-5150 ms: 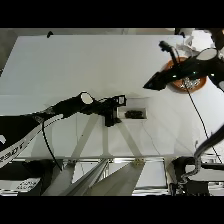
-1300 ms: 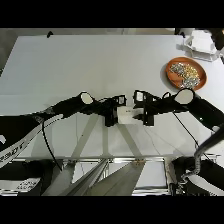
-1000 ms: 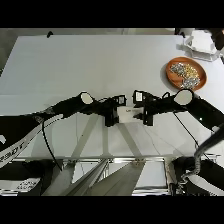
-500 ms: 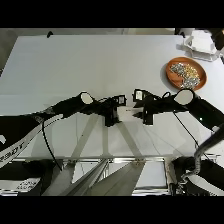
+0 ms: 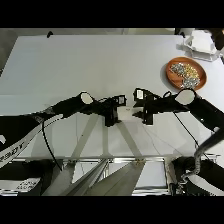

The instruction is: Fold the box and place the chain.

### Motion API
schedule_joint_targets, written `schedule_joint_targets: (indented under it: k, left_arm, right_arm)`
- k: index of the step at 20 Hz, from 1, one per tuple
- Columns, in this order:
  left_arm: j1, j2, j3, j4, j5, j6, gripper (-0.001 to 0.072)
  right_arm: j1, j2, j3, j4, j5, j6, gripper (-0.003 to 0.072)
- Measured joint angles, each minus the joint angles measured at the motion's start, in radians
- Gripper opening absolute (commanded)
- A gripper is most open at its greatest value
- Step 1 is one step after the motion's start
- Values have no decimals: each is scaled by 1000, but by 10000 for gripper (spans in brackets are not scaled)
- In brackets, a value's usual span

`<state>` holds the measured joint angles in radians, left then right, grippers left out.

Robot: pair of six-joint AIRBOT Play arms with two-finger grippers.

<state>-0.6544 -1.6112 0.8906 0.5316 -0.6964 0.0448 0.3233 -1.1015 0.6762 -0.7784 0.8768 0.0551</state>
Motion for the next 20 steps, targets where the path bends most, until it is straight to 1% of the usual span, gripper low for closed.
schedule_joint_targets:
  k: [9,20]
  left_arm:
    - [0,0,0,-2,0,-4,89]
    - [0,0,0,0,0,0,89]
  right_arm:
    - [0,9,0,-2,-65,0,340]
    - [1,8,-40,-5,-75,0,340]
